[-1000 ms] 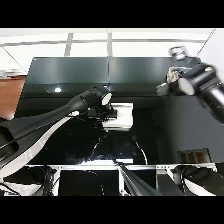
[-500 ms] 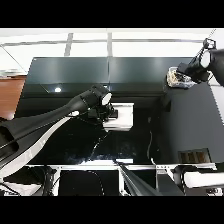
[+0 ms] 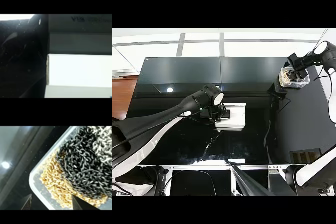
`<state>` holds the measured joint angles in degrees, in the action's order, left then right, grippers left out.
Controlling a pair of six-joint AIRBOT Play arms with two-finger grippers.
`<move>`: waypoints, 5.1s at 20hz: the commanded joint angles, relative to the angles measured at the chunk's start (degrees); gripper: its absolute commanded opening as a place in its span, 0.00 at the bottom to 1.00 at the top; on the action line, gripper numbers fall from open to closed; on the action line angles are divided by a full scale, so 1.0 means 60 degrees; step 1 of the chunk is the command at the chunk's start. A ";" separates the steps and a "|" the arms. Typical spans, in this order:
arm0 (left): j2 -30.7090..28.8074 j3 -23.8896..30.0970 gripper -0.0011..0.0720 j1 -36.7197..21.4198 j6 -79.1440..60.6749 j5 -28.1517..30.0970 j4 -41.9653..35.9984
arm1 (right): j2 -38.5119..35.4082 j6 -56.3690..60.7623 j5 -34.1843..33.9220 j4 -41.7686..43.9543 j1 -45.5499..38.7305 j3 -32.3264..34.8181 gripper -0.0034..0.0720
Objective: Fold the box and place the chain.
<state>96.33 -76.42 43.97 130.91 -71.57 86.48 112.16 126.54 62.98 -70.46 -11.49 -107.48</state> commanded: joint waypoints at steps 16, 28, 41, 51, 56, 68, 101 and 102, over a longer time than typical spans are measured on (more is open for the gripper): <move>0.0000 -0.0004 0.05 -0.0007 -0.0007 0.0080 -0.0011 | 0.0248 -0.0237 0.0896 -0.0146 -0.0076 -0.0168 0.68; 0.0000 -0.0004 0.05 -0.0004 -0.0007 0.0095 -0.0036 | 0.0080 -0.2517 0.0535 -0.0237 0.0018 -0.0178 0.06; 0.0000 -0.0004 0.05 -0.0007 -0.0004 0.0168 -0.0033 | -0.6317 -0.6102 0.0546 0.0484 -0.0284 -0.0189 0.06; 0.0000 -0.0004 0.05 -0.0007 -0.0007 0.0146 -0.0033 | -0.9023 -0.6954 0.1617 0.3111 -0.0284 -0.0189 0.06; 0.0000 -0.0004 0.05 -0.0007 -0.0007 0.0138 -0.0033 | -0.9286 -0.7173 0.2441 0.5344 -0.0219 -0.0189 0.06; 0.0000 -0.0004 0.05 -0.0007 -0.0051 0.0175 -0.0029 | -0.9125 -0.6991 0.1698 0.5457 0.3421 0.0328 0.06; 0.0000 -0.0004 0.05 -0.0007 -0.0051 0.0193 -0.0029 | -0.8306 -0.6339 0.1563 0.2932 0.5450 0.5337 0.06; 0.0000 -0.0004 0.05 -0.0007 -0.0051 0.0197 -0.0029 | -0.8306 -0.6222 0.1253 0.2900 0.5446 0.5850 0.06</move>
<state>96.33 -76.44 43.94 130.61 -70.48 86.28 62.30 88.05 74.63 -51.83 20.80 -79.18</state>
